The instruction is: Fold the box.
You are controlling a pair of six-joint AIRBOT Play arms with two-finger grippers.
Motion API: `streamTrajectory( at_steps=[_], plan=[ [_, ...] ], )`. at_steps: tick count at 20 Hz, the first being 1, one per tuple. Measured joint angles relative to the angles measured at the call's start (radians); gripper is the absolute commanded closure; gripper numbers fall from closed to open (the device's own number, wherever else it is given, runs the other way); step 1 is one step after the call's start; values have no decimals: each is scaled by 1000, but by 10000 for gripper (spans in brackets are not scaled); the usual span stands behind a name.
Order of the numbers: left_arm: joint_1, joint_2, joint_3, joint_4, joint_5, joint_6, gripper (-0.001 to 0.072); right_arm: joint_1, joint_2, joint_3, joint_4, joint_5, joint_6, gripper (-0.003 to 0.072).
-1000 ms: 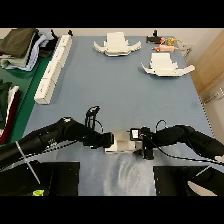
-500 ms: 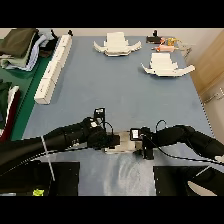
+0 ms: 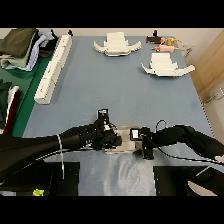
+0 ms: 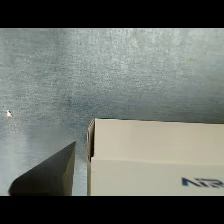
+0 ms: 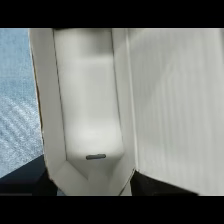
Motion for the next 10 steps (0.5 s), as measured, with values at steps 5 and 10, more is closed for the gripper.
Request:
streamTrajectory(
  at_steps=[5,10],
  plan=[
    [-11,-8,3,12,-6,-17,698,0,0,0,0,0,-1,174],
    [-13,-10,4,13,-19,-23,214,0,0,0,0,0,-1,174]
  ],
)
